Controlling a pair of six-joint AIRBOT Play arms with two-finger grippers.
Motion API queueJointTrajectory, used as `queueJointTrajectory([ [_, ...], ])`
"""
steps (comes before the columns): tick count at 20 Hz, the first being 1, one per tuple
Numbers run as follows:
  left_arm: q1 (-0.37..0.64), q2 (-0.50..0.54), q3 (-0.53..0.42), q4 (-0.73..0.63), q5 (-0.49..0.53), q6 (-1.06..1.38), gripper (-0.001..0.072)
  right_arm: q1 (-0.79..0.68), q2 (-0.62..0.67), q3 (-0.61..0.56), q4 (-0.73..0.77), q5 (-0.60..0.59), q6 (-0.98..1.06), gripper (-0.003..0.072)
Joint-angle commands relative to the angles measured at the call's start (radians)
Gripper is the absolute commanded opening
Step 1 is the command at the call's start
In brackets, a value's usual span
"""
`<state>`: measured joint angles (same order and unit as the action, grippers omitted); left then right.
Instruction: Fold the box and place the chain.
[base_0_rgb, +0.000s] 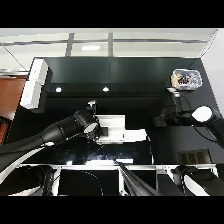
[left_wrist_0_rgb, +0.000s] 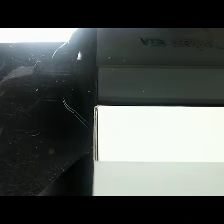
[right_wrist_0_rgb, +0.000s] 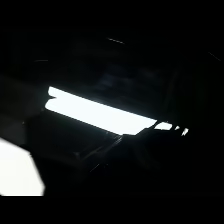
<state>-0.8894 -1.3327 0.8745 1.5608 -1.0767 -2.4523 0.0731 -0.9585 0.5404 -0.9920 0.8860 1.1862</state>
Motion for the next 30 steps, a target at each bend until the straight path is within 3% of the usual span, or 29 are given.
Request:
queueJointTrajectory([
  [1,0.0,0.0,0.0,0.002,-0.001,-0.001,0.0029,-0.134,-0.037,-0.052,-0.005,0.079,0.32,0.0018],
  [5,0.0,0.0,0.0,0.002,-0.002,-0.001,0.0029,-0.021,-0.202,-0.074,0.295,0.177,0.104,0.0018],
  [9,0.0,0.0,0.0,0.002,-0.006,-0.001,0.0029,0.131,-0.33,-0.068,0.547,0.194,-0.135,0.0017],
  [13,0.0,0.0,0.0,0.002,-0.007,-0.001,0.0029,0.143,-0.329,-0.019,0.571,0.258,-0.211,0.0021],
  [14,0.0,0.0,0.0,0.002,-0.006,-0.001,0.0029,0.143,-0.328,-0.007,0.57,0.261,-0.211,0.0135],
  [15,0.0,0.0,0.0,0.001,-0.006,-0.001,0.0029,0.143,-0.328,0.002,0.576,0.274,-0.211,0.0406],
  [16,0.0,0.0,0.0,0.002,-0.007,-0.001,0.0029,0.143,-0.328,0.014,0.576,0.29,-0.224,0.0573],
  [22,0.0,0.0,0.0,0.002,-0.007,-0.001,0.0029,0.177,-0.328,0.074,0.575,0.294,-0.239,0.0571],
  [27,0.0,0.0,0.0,0.002,-0.006,-0.001,0.0029,0.324,-0.328,0.111,0.56,0.128,-0.122,0.0569],
  [30,0.0,0.0,0.0,0.002,-0.006,-0.001,0.0029,0.426,-0.328,0.163,0.397,0.024,0.048,0.0568],
])
